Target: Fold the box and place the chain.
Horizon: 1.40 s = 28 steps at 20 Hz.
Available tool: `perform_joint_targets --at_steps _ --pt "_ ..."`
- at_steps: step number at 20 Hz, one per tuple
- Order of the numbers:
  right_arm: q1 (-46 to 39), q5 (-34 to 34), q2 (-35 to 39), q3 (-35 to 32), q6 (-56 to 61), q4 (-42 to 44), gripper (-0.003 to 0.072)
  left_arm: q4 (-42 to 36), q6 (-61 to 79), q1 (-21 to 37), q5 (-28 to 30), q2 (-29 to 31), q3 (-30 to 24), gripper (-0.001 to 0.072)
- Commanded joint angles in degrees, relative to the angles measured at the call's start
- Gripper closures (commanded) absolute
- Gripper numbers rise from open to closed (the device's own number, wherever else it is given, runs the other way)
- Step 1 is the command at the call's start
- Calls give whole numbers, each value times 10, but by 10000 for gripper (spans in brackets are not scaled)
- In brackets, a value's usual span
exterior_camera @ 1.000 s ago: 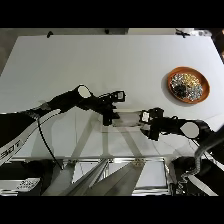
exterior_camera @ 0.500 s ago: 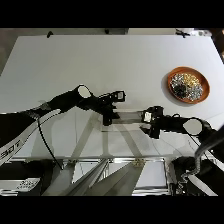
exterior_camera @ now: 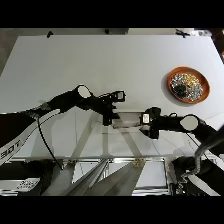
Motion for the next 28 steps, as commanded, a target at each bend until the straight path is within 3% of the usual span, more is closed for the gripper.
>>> perform_joint_targets --at_steps 1,8,12,18,28 --pt "0 1 -15 1 -22 22 2 0 0 0 1 0 0 699" --pt "0 5 -77 7 -104 84 6 0 0 0 1 0 0 699" --pt "-45 61 -113 45 -105 76 8 0 0 0 1 0 0 699" --pt "-61 109 -113 59 -148 63 31 0 0 0 1 0 0 699" --pt "-61 113 -144 59 -179 67 33 0 0 0 1 0 0 699"
